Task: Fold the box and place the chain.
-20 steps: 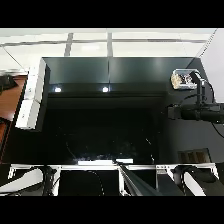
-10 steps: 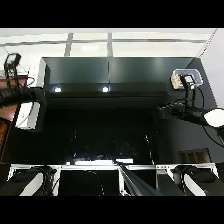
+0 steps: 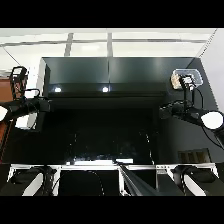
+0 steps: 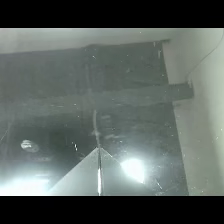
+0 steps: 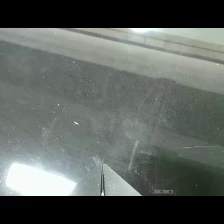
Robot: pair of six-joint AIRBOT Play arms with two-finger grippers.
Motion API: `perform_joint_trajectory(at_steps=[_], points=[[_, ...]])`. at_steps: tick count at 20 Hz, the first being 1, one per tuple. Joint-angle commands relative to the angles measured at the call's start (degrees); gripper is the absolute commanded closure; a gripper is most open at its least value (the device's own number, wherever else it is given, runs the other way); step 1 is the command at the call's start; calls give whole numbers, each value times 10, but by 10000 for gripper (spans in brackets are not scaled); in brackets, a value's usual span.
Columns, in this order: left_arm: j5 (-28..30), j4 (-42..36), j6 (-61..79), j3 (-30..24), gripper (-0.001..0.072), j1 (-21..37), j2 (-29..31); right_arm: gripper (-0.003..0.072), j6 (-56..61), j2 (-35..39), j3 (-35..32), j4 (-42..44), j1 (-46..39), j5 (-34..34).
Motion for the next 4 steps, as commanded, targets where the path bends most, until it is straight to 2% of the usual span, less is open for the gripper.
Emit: perform_joint_trajectory(at_steps=[1,4], points=[[3,0,0,-3,683,-1,2,669,0,0,0,-3,0,-3],[3,0,0,-3,683,-1,2,669,0,0,0,-2,0,-3]])
